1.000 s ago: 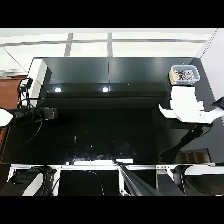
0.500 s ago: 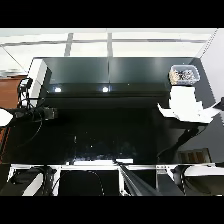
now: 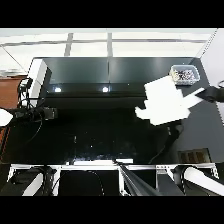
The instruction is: Fold the box and place the chain.
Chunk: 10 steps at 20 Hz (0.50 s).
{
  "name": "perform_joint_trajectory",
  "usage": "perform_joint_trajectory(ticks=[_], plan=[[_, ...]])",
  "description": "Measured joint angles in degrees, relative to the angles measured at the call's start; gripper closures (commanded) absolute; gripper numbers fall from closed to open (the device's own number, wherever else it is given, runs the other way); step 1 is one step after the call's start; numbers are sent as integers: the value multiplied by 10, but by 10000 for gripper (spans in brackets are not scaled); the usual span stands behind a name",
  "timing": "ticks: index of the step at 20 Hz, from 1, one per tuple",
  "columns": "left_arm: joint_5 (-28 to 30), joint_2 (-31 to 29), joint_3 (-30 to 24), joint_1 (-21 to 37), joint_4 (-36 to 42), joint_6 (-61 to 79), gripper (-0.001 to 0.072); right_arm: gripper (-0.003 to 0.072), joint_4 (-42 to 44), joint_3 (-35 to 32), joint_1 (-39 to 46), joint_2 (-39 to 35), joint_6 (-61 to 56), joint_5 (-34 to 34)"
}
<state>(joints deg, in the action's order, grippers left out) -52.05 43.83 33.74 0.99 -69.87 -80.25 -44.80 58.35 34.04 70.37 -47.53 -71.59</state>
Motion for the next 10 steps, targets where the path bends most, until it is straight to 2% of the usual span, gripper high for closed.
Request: perform_joint_trajectory(ticks=[3,6,10], plan=[[0,0,0,0,0,0,687,675,17,-58,-89,-54,-28,31],[0,0,0,0,0,0,687,675,38,-123,-180,-95,-61,95],[3,0,0,0,0,0,687,675,134,-226,-325,-136,-81,250]])
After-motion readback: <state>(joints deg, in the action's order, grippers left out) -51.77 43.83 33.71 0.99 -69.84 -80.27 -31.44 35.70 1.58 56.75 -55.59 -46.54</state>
